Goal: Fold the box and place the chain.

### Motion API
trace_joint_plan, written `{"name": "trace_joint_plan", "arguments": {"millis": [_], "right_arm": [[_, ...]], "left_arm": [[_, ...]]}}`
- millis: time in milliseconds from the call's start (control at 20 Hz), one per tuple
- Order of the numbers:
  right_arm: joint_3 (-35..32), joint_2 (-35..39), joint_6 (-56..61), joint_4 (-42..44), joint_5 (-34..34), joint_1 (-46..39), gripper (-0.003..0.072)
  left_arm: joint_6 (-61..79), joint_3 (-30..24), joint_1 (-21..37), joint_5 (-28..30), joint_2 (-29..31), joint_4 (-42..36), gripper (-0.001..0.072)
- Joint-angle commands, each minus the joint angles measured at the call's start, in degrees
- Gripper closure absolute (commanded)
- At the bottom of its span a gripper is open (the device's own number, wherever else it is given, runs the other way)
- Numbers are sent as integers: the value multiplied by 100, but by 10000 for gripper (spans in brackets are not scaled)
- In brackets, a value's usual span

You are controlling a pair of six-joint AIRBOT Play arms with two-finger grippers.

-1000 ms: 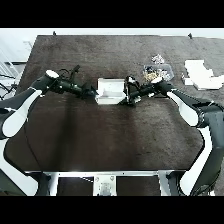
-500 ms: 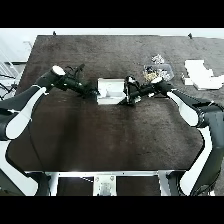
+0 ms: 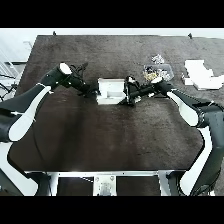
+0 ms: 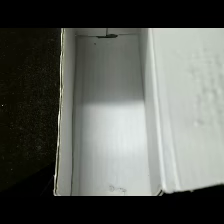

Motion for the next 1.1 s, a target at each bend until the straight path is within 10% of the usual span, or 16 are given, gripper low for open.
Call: {"name": "trace_joint_plan", "arguments": {"millis": [0,1050], "right_arm": [[-2,-2,0,0,2,4,186],[-2,-2,0,0,2,4,185]], "left_arm": [[-396,85,-90,50,0,343,349],[-1923,332,-577,107,0,1556,347]]}}
